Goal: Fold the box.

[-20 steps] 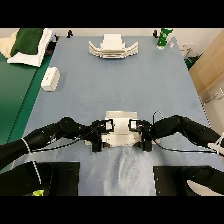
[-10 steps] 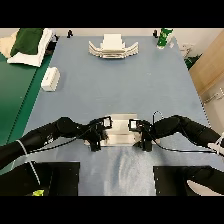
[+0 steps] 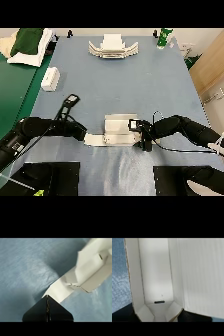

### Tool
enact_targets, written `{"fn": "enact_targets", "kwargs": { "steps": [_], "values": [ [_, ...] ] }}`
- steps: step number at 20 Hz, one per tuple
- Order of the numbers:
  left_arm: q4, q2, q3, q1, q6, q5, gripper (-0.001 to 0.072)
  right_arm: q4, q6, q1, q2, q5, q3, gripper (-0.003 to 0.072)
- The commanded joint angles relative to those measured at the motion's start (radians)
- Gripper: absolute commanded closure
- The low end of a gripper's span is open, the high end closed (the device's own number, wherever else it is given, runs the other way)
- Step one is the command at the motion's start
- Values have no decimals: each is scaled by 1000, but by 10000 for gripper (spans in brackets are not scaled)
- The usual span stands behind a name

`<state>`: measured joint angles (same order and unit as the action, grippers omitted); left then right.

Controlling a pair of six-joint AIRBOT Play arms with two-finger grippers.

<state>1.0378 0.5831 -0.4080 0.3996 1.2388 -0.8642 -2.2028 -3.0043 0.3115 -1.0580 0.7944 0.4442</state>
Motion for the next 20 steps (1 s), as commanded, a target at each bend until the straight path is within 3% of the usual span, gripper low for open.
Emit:
{"fn": "enact_targets", "kwargs": {
  "steps": [1, 3, 5, 10, 14, 20],
  "values": [
    [142, -63, 44, -115, 505, -113, 697, 0, 0, 0, -1, 0, 0, 103],
    [-7, -11, 89, -124, 385, -108, 697, 0, 0, 0, -1, 0, 0, 103],
    [-135, 63, 134, -96, 302, -38, 697, 0, 0, 0, 0, 0, 0, 103],
    [-333, 199, 156, 62, 195, 142, 698, 0, 0, 0, 0, 0, 0, 103],
    [-366, 221, 156, 196, 207, 247, 698, 0, 0, 0, -1, 0, 1, 103],
    [-365, 199, 89, 204, 212, 217, 697, 0, 0, 0, -1, 0, 0, 104]
  ]
}}
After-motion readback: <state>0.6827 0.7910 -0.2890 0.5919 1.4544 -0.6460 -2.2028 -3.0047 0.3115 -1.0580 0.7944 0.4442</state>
